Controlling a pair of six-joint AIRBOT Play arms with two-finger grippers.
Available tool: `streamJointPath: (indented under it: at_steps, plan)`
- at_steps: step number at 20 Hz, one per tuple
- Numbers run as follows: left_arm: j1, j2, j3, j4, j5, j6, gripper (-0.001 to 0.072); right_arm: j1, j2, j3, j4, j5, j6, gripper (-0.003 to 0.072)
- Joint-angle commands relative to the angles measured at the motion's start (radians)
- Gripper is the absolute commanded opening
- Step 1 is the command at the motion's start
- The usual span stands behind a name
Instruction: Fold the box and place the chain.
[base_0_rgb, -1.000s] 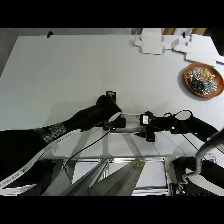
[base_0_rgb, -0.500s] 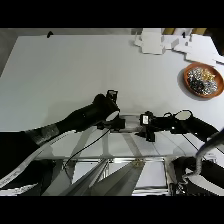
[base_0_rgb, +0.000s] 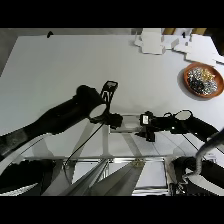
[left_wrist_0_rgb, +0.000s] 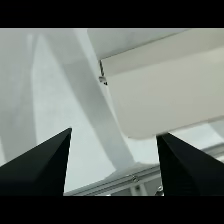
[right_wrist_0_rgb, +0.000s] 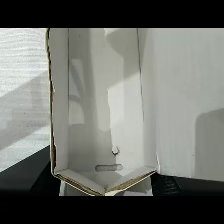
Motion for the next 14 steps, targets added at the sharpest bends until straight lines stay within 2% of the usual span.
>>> streamJointPath:
  at_steps: [1, 5, 7, 10, 12, 14]
  plan:
    - [0.026, 0.097, -0.011, -0.006, -0.032, 0.221, 0.0687, 0.0, 0.001, 0.0, 0.0, 0.0, 0.0, 0.0312]
    - [0.089, 0.293, -0.129, -0.01, 0.023, 0.595, 0.07, 0.0, 0.001, 0.0, 0.0, 0.0, 0.0, 0.0312]
    - [0.14, 0.41, -0.237, -0.047, 0.076, 0.797, 0.0699, 0.0, 0.001, 0.0, 0.0, 0.0, 0.0, 0.0312]
    - [0.234, 0.556, -0.443, -0.188, 0.24, 1.012, 0.0698, 0.0, 0.001, 0.0, 0.0, 0.0, 0.0, 0.0312]
    - [0.29, 0.605, -0.583, -0.275, 0.341, 1.204, 0.0699, 0.0, 0.001, 0.0, 0.0, 0.0, 0.0, 0.0312]
    - [0.351, 0.602, -0.683, -0.333, 0.393, 1.461, 0.0686, 0.0, 0.001, 0.0, 0.0, 0.0, 0.0, 0.0312]
